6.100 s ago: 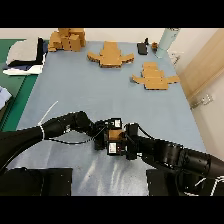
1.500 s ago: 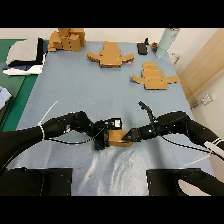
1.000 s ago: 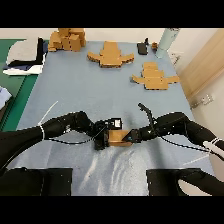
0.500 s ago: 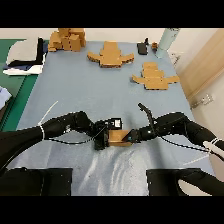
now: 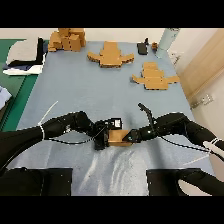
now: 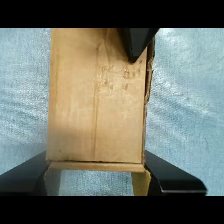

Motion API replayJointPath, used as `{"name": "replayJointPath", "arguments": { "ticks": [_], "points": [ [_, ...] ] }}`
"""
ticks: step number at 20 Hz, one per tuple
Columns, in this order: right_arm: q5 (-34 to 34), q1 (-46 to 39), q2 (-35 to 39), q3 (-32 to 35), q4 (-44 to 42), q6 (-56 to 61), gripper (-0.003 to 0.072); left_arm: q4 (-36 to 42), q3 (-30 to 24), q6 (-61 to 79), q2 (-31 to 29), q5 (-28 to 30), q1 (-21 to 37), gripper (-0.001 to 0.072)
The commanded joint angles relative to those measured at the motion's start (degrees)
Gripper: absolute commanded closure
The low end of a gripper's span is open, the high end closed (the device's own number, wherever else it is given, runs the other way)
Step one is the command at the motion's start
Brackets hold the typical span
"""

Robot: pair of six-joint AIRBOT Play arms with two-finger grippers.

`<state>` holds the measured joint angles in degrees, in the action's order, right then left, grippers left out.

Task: Fold the box.

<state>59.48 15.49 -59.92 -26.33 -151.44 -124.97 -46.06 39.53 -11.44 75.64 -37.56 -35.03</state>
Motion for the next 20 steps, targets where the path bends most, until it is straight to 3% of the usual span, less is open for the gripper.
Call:
{"name": "replayJointPath", "arguments": {
  "ticks": [1, 7, 12, 14, 17, 20],
  "points": [
    [-0.37, -0.02, -0.02, 0.00, 0.17, 0.02, 0.0682, 0.00, 0.04, 0.02, 0.02, 0.00, 0.00, 0.0282],
    [2.03, -0.02, 0.35, -0.31, -1.31, 0.00, 0.0681, -0.02, 0.04, 0.02, 0.02, 0.02, 0.00, 0.0282],
    [1.75, -1.25, 7.58, -4.22, 1.49, 0.09, 0.0681, -0.02, 0.04, 0.02, 0.04, 0.00, 0.00, 0.0282],
    [-0.94, -1.57, 10.29, -7.23, 11.23, 5.22, 0.0682, -0.02, 0.04, 0.02, 0.02, 0.00, 0.00, 0.0282],
    [-5.53, -1.57, 10.78, -10.82, 38.16, 21.97, 0.0682, -0.02, 0.04, 0.02, 0.02, 0.02, 0.00, 0.0282],
    [-4.22, -1.57, 7.87, -13.73, 59.80, 35.43, 0.0681, -0.02, 0.04, 0.02, 0.02, 0.02, 0.00, 0.0282]
  ]
}}
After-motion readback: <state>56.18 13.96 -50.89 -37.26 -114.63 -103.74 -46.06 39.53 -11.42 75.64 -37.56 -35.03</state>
